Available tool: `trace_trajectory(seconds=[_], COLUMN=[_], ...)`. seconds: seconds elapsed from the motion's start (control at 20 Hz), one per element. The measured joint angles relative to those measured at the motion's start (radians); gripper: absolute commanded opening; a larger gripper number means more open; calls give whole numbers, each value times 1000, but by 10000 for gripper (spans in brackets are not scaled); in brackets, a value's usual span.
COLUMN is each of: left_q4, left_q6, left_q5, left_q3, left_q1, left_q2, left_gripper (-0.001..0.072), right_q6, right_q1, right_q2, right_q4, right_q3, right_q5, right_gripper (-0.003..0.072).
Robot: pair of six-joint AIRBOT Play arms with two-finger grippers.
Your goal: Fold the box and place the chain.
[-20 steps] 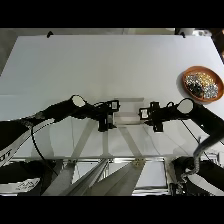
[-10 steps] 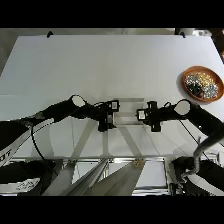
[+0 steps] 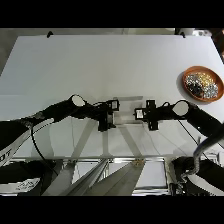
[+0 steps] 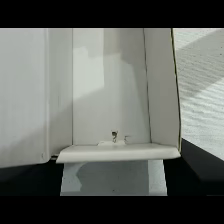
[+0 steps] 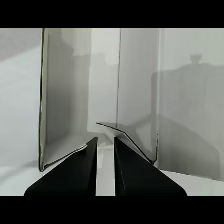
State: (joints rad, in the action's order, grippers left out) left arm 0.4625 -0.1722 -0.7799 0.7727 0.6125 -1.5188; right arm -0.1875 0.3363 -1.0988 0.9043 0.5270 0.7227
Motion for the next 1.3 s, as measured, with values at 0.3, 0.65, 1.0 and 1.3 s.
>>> trace_trajectory(seconds=[0.3, 0.65, 1.0, 1.3], left_q4=[1, 2, 0, 2], left_q6=[-3, -6, 0, -5], left_q5=[0, -1, -3, -8], left_q3=[0, 0, 0, 0], left_q1=[0, 0, 0, 1], left_q2=[0, 0, 0, 0], left_gripper=[396, 396, 396, 396], right_q6=[-4, -5, -2, 0], right_q1=[14, 39, 41, 41], right_q2=[-18, -69, -51, 78], right_q4=[-30, -30, -55, -73], right_q3=[0, 1, -1, 0], right_q5=[-16, -11, -10, -12], right_gripper=[21, 244, 224, 109])
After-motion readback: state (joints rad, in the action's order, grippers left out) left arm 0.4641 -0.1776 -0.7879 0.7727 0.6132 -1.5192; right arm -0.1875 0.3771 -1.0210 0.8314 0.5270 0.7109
